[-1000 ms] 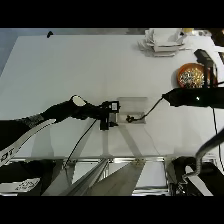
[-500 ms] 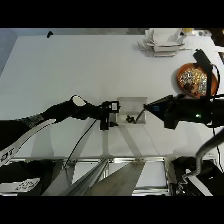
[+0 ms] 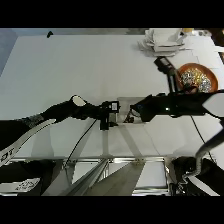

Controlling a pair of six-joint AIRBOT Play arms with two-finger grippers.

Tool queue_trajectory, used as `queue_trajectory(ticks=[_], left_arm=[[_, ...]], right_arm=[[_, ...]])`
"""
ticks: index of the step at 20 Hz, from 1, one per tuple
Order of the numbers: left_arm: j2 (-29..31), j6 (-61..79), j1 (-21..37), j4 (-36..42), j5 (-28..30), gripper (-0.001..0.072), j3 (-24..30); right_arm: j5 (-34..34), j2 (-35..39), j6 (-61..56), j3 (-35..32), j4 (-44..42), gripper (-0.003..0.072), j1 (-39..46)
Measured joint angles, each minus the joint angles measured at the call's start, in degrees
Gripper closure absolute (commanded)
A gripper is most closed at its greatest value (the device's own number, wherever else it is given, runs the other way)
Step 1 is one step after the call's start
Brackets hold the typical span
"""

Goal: Fold the box and place the chain.

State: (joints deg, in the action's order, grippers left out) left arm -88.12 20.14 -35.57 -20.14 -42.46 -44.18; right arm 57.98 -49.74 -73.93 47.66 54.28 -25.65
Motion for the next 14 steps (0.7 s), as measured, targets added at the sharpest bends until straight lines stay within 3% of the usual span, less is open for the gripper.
queue_trajectory(ticks=[3,5,6,7,8,11,14], left_arm=[[0.0,0.0,0.0,0.0,0.0,0.0505,0.02],[0.0,0.0,0.0,0.0,0.0,0.0505,0.0],[0.0,0.0,0.0,0.0,0.0,0.0505,0.02],[0.0,0.0,0.0,0.0,0.0,0.0505,0.0],[0.0,0.0,0.02,0.0,-0.02,0.0505,0.0],[0.0,0.0,0.0,0.0,0.0,0.0505,0.0],[0.0,0.0,0.0,0.0,-0.02,0.0505,0.0]], right_arm=[[-0.83,-4.04,-0.66,-1.68,2.32,0.0662,-0.28],[-1.33,-6.88,-0.83,-2.86,3.74,0.0619,-0.37],[-1.42,-8.24,-0.83,-3.23,4.66,0.0581,-0.39],[-1.53,-9.25,-0.87,-3.5,5.62,0.0471,-0.39],[-1.57,-9.97,-0.9,-3.63,6.49,0.0431,-0.39],[1.01,-10.73,-1.01,-1.14,8.31,0.0437,0.24],[5.77,-10.67,-1.03,5.49,10.56,0.0529,3.06]])
